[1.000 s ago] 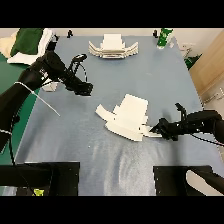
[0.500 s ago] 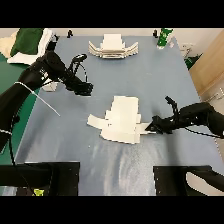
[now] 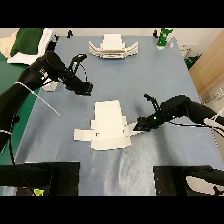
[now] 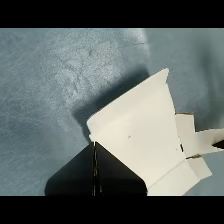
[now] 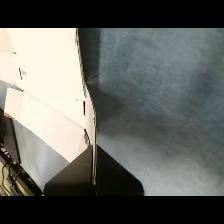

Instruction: Fold the box.

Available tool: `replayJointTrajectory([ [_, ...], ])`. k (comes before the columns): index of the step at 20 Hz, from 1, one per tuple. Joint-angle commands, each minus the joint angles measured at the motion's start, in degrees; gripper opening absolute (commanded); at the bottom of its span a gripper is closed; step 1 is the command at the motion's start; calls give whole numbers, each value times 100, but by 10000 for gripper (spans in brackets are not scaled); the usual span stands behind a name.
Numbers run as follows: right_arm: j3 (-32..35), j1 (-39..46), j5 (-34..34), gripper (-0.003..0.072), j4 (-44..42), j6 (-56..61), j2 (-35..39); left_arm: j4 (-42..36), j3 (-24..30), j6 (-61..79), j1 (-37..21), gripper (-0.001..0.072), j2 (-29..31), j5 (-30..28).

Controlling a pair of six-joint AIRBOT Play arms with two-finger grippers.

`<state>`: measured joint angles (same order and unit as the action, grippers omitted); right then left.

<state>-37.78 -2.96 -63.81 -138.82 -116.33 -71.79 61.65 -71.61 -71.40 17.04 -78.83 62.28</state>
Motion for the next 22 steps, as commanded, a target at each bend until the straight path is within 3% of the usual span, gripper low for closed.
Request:
replayJointTrajectory([
  [1,15,-328,474,0,17,-498,70,-31,-2,0,4,12,0,-85],
  [8,428,-636,938,0,96,-667,476,-645,2,-13,15,15,-37,-162],
  [9,468,-634,973,0,103,-664,503,-555,2,50,-4,121,-70,-92],
  [10,485,-636,986,0,101,-643,522,-448,2,149,-61,554,-101,98],
  [11,485,-636,981,0,103,-610,540,-363,4,153,-160,612,-118,317],
  [12,487,-636,981,0,103,-601,562,-262,22,160,-297,494,-118,540],
  [13,487,-636,981,0,111,-568,581,-247,70,258,-492,459,-111,796],
  [15,487,-636,984,0,109,-562,592,-343,278,474,-925,460,-107,1327],
  [17,487,-636,986,0,109,-562,592,-1021,767,1036,-1346,461,-109,1738],
  [20,487,-636,1032,0,109,-562,592,-1884,1626,1853,-1602,461,-177,1440],
  [22,487,-636,1060,0,109,-562,592,-2079,1814,2256,-1495,461,-452,1239],
])
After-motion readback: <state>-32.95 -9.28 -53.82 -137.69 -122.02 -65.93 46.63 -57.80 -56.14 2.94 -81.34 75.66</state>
